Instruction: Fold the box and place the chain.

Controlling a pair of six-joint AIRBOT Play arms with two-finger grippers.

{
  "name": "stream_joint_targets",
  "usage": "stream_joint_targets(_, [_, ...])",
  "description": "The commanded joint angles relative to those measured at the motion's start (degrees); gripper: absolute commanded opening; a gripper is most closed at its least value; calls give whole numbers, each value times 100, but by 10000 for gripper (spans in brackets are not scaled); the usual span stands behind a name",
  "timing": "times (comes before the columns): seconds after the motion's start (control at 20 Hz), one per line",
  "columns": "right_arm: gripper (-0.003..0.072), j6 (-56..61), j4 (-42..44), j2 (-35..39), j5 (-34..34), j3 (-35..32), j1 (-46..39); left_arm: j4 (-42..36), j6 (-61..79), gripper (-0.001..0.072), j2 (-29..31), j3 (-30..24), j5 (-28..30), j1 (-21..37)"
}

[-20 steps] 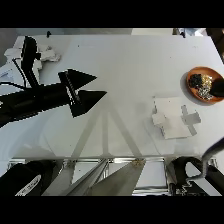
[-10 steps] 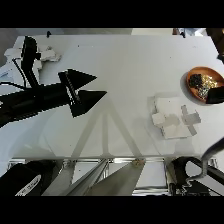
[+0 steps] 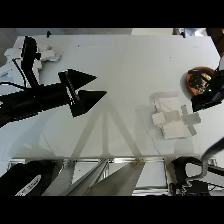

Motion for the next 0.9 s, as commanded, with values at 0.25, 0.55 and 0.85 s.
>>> stream_joint_targets(0.25, [515,118,-649,-522,-144,-57,42,0,0,697,0,2,2,-2])
stream_joint_targets(0.55, [504,337,-713,-1110,-138,-57,42,0,0,697,0,2,2,-2])
stream_joint_targets(0.85, [150,669,-1036,-1611,-76,-57,42,0,0,697,0,2,2,-2])
